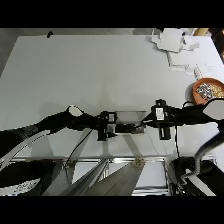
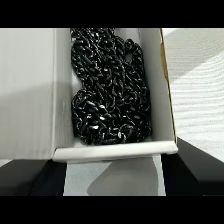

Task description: Fold the box and place the chain.

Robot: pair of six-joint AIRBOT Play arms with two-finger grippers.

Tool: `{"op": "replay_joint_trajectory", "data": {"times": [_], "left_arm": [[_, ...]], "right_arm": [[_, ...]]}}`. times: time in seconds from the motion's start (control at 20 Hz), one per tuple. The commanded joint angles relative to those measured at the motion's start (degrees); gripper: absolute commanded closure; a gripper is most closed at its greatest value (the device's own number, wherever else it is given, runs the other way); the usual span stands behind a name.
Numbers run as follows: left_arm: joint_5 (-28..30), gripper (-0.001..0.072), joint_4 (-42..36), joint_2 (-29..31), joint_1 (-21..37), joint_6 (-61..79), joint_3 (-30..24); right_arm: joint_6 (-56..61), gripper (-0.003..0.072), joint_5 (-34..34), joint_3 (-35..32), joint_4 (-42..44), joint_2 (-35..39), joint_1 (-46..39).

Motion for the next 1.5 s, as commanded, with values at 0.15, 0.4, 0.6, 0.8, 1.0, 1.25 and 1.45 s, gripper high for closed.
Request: {"op": "replay_joint_trajectory", "data": {"times": [0.15, 0.4, 0.6, 0.8, 1.0, 1.25, 1.45], "left_arm": [[0.02, 0.0558, 0.02, 0.02, 0.02, 0.00, 0.02], [0.02, 0.0558, 0.02, 0.02, 0.02, 0.00, 0.02], [0.02, 0.0558, 0.02, 0.02, 0.02, 0.00, 0.02], [0.02, 0.0558, 0.02, 0.04, 0.02, 0.00, 0.02], [0.00, 0.0558, 0.02, 0.04, 0.02, 0.00, 0.02], [0.02, 0.0558, 0.02, 0.04, 0.02, 0.00, 0.02], [0.02, 0.0558, 0.02, 0.04, 0.02, 0.00, 0.02]], "right_arm": [[5.62, 0.0671, -14.49, 0.04, 7.39, -0.31, 12.04], [10.51, 0.0670, -14.80, 0.04, 5.95, -6.51, 12.68], [10.47, 0.0545, -14.69, 0.07, 5.97, -10.34, 12.68], [20.65, 0.0405, 2.01, 11.41, -3.65, -14.29, 12.35], [28.57, 0.0603, 12.24, 28.30, -11.34, -22.95, 6.84], [28.55, 0.0643, 4.92, 30.88, -13.94, -27.93, 4.22], [27.85, 0.0414, 5.53, 24.87, -14.16, -29.49, 9.25]]}}
